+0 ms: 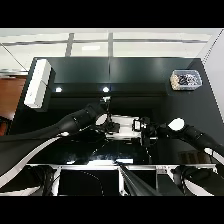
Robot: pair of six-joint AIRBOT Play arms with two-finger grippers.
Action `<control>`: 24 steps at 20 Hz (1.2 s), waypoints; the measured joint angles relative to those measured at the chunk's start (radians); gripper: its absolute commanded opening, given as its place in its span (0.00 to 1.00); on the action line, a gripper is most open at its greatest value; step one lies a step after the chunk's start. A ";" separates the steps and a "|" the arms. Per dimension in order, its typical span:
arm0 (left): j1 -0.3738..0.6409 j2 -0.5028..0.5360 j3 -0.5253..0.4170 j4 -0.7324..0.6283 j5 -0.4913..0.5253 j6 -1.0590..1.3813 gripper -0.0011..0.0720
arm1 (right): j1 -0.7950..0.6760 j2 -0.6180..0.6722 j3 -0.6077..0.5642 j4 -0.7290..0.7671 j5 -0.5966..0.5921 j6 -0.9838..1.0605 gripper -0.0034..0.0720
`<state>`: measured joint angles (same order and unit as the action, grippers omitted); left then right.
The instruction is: Fold the box and place the chain.
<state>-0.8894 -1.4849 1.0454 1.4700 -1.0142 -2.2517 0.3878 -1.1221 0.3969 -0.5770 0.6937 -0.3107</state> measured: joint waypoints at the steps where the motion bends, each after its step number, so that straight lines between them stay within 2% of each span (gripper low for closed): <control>1: -0.001 -0.003 0.005 0.003 -0.003 -0.004 0.47 | 0.000 0.000 0.000 0.000 0.000 0.000 0.66; 4: -0.004 -0.008 0.012 0.010 -0.013 -0.016 0.46 | 0.000 0.000 0.000 0.000 0.000 0.000 0.66; 6: -0.004 -0.010 0.014 0.012 -0.013 -0.023 0.40 | 0.000 0.000 0.000 0.000 0.000 0.000 0.66; 15: -0.005 -0.023 0.016 0.014 -0.019 -0.033 0.37 | 0.000 0.000 0.000 0.000 0.000 0.000 0.66; 16: -0.005 -0.023 0.016 0.014 -0.020 -0.033 0.27 | 0.000 0.000 0.000 0.000 0.000 0.000 0.66; 17: -0.005 -0.023 0.016 0.013 -0.020 -0.033 0.20 | 0.000 0.000 0.000 0.000 0.000 0.000 0.66; 19: -0.006 -0.023 0.017 0.014 -0.025 -0.033 0.20 | 0.000 0.000 0.000 -0.001 0.000 0.000 0.66; 20: -0.007 -0.023 0.016 0.014 -0.025 -0.033 0.10 | 0.000 0.000 0.000 -0.001 0.000 0.000 0.66; 21: -0.007 -0.023 0.017 0.015 -0.027 -0.034 0.05 | 0.000 0.000 0.000 -0.001 0.000 0.000 0.66; 24: -0.008 -0.023 0.016 0.016 -0.027 -0.034 0.06 | 0.000 0.000 0.000 0.000 0.002 0.001 0.66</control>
<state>-0.8978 -1.5082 1.0618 1.4860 -1.0416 -2.2860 0.3878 -1.1221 0.3969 -0.5770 0.6952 -0.3099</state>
